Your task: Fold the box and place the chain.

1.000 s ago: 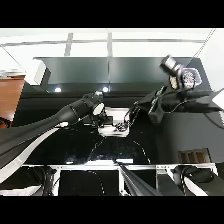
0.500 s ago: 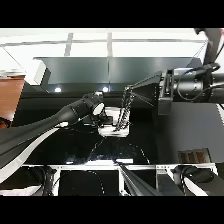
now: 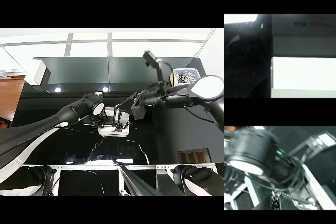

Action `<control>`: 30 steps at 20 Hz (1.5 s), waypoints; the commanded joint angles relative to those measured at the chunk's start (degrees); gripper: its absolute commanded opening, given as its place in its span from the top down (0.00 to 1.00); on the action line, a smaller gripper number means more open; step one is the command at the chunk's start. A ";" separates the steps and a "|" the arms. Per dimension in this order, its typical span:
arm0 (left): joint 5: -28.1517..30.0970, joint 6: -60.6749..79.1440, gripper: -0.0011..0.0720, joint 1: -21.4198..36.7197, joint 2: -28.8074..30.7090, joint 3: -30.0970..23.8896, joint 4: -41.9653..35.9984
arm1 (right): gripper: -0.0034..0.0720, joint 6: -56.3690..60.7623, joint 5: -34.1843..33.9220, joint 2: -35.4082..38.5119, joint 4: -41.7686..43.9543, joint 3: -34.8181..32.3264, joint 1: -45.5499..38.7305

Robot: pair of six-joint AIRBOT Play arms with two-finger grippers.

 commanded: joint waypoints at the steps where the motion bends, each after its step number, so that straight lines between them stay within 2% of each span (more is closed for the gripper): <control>1: 0.04 0.02 0.94 0.02 -0.04 0.02 0.02 | 0.93 -0.24 -1.84 -2.49 -2.69 -2.54 0.46; 3: 0.07 0.00 0.94 0.02 -0.04 0.02 0.02 | 0.91 -0.15 -1.90 -2.49 -5.14 -2.58 0.15; 4: 0.07 0.00 0.94 0.02 -0.04 0.02 0.02 | 0.64 -0.15 -1.90 -2.49 -5.66 -2.58 -0.52; 5: 0.04 0.00 0.94 0.02 -0.04 0.02 0.02 | 0.44 -0.15 -1.36 -2.43 -6.29 -2.54 -1.88; 7: 0.04 0.00 0.94 0.02 -0.04 0.02 0.02 | 0.45 -0.20 0.79 -2.36 -8.31 -2.56 -5.95; 9: 0.04 0.00 0.94 0.02 -0.04 0.02 0.02 | 0.45 -0.20 3.08 -2.36 -15.98 -2.89 -9.49; 12: 0.04 0.00 0.94 0.02 -0.04 0.02 0.04 | 0.44 -0.76 -0.09 -2.38 -26.32 -8.13 -10.34; 13: 0.04 0.00 0.94 0.02 -0.04 0.02 0.02 | 0.18 -2.95 -2.93 -2.43 -26.62 -11.15 -9.92; 14: 0.04 0.00 0.94 0.02 -0.04 0.02 0.02 | 0.00 -5.25 -6.34 -2.49 -26.62 -13.88 -8.94; 16: 0.00 0.00 0.94 0.02 -0.04 0.02 0.00 | 0.00 -11.32 -12.74 -2.89 -26.60 -18.29 -5.79; 20: 0.09 0.00 0.94 0.02 -0.04 0.02 0.02 | 0.00 -42.07 -21.77 -3.61 -25.11 -23.30 0.74; 24: 0.07 0.00 0.94 0.02 -0.04 0.02 0.02 | 0.01 -54.99 -25.20 -7.23 -9.60 -23.28 0.70; 26: 0.09 0.00 0.94 0.02 -0.04 0.02 0.02 | 0.01 -55.41 -26.16 -9.03 -6.75 -23.28 0.72; 30: 0.07 0.00 0.94 0.02 -0.04 0.02 0.02 | 0.01 -55.58 -27.76 -11.93 -6.78 -23.28 0.72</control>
